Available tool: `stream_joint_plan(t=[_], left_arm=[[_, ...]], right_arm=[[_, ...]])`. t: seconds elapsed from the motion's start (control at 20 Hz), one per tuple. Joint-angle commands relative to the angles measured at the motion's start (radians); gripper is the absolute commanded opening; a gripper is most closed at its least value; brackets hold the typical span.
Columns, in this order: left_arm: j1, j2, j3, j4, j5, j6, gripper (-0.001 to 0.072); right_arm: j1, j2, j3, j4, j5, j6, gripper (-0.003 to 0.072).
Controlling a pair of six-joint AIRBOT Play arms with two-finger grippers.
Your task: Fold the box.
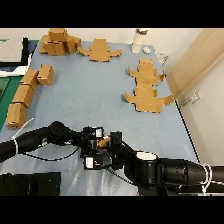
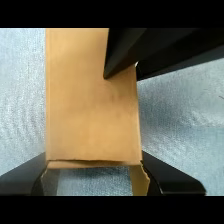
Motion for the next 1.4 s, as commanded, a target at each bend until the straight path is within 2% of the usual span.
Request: stream_joint_plan(t=[0.0,0.45,0.9,1.0,1.35], left_arm=[[0.000,0.000,0.000,0.000,0.004,0.000,0.0449],[0.000,0.000,0.000,0.000,0.004,0.000,0.0449],[0.000,0.000,0.000,-0.001,0.004,0.000,0.0449],[0.000,0.000,0.000,-0.001,0.004,0.000,0.0449],[0.000,0.000,0.000,0.000,0.004,0.000,0.0449]], right_arm=[[0.000,0.000,0.012,-0.013,0.002,0.000,0.0152],[0.000,-0.052,0.009,0.047,0.009,0.011,0.0152],[0.001,-0.051,0.010,0.116,0.008,0.011,0.0171],[0.001,-0.051,0.015,0.110,0.000,0.011,0.0323],[0.000,-0.015,0.031,0.075,-0.032,0.011,0.0322]])
